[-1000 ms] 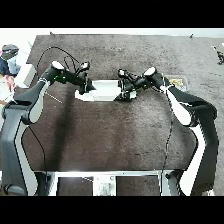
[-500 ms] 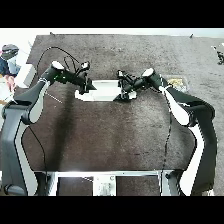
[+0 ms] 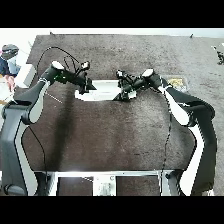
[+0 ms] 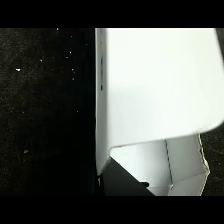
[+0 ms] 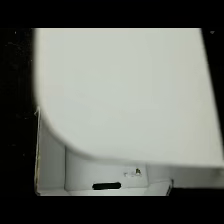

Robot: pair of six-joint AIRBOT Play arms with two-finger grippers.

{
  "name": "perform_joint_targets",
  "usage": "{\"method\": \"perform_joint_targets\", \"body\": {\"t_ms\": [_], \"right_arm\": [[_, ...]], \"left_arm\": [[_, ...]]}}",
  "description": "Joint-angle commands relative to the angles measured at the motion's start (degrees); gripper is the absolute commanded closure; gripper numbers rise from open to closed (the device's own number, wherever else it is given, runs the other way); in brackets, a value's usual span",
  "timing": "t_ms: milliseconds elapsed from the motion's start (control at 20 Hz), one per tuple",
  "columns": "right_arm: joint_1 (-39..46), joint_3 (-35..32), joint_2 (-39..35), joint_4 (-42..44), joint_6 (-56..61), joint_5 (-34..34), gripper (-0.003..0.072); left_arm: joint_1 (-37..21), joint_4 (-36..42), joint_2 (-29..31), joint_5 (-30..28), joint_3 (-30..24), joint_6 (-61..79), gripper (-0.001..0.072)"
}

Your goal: Fold the box and place the chain.

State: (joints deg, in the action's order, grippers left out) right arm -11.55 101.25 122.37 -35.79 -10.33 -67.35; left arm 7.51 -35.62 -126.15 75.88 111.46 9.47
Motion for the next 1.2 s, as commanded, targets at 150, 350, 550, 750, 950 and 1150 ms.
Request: {"method": "perform_joint_targets", "body": {"t_ms": [150,350,550,750,950,1150], "right_arm": [[0.0,0.0,0.0,0.0,-0.2,0.9,0.0274],[0.0,0.0,0.0,-0.2,-0.1,1.1,0.0278],[0.0,0.0,0.0,-0.2,-0.1,1.2,0.0278],[0.0,0.0,0.0,-0.2,-0.1,1.2,0.0278],[0.0,0.0,0.0,-0.2,-0.2,1.1,0.0279],[0.0,0.0,0.0,-0.2,-0.2,1.1,0.0279]], "left_arm": [[0.0,0.0,0.0,-0.1,0.0,0.0,0.0695],[0.0,0.0,0.0,-0.1,0.0,0.0,0.0695],[0.0,0.0,0.0,-0.1,0.0,0.0,0.0694],[0.0,0.0,0.0,-0.1,0.0,0.0,0.0694],[0.0,0.0,0.0,1.2,0.0,0.0,0.0621],[-0.3,0.6,0.0,2.7,0.0,-0.7,0.0242]]}}
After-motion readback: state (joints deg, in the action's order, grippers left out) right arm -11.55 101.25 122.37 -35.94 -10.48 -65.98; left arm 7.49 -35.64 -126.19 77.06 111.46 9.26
